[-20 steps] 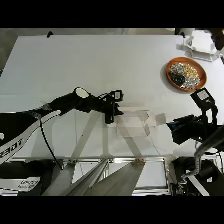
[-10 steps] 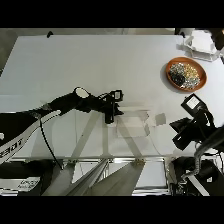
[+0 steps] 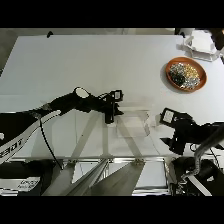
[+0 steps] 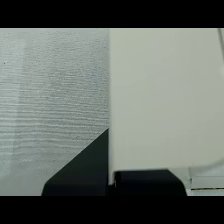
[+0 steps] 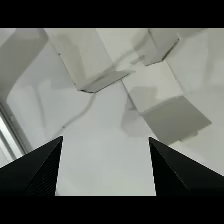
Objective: Fold the box and place the chain.
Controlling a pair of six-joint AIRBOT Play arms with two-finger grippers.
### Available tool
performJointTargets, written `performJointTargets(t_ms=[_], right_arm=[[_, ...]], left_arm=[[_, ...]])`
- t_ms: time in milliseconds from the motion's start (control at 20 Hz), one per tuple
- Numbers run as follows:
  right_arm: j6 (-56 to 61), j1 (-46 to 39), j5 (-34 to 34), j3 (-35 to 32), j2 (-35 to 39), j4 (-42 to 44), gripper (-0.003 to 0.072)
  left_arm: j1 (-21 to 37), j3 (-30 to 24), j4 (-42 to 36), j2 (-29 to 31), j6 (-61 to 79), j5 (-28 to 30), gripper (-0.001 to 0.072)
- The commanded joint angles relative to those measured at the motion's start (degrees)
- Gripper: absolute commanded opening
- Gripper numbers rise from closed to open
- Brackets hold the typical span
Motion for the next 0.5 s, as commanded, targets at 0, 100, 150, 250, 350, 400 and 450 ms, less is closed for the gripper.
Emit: performJointTargets(t_ms=[0, 100, 150, 250, 350, 400, 450], right_arm=[[-9.3, 2.0, -1.7, -1.7, -2.1, 1.0, 0.0593], [-9.8, 1.6, -7.0, -5.6, -1.7, 1.1, 0.0581], [-9.9, 1.5, -10.6, -8.3, -1.2, 1.7, 0.0581], [-16.3, 1.5, -19.3, -14.7, -0.3, 4.3, 0.0581], [-23.3, 1.5, -24.8, -18.8, 0.3, 5.7, 0.0584], [-24.3, 1.5, -25.8, -19.8, 0.3, 5.7, 0.0584], [-24.2, 1.5, -26.9, -20.6, 0.3, 5.8, 0.0584]], left_arm=[[0.0, 0.0, 0.0, 0.0, -0.3, 0.0, 0.0012], [0.0, 0.0, 0.0, 0.0, -0.3, 0.0, 0.0012], [0.0, 0.0, 0.0, 0.0, -0.3, 0.0, 0.0012], [0.0, 0.0, 0.0, 0.0, -0.3, 0.0, 0.0012], [0.0, 0.0, 0.0, 0.0, -0.3, 0.0, 0.0012], [0.0, 0.0, 0.0, 0.0, -0.3, 0.0, 0.0012], [0.0, 0.0, 0.0, 0.0, -0.3, 0.0, 0.0012]])
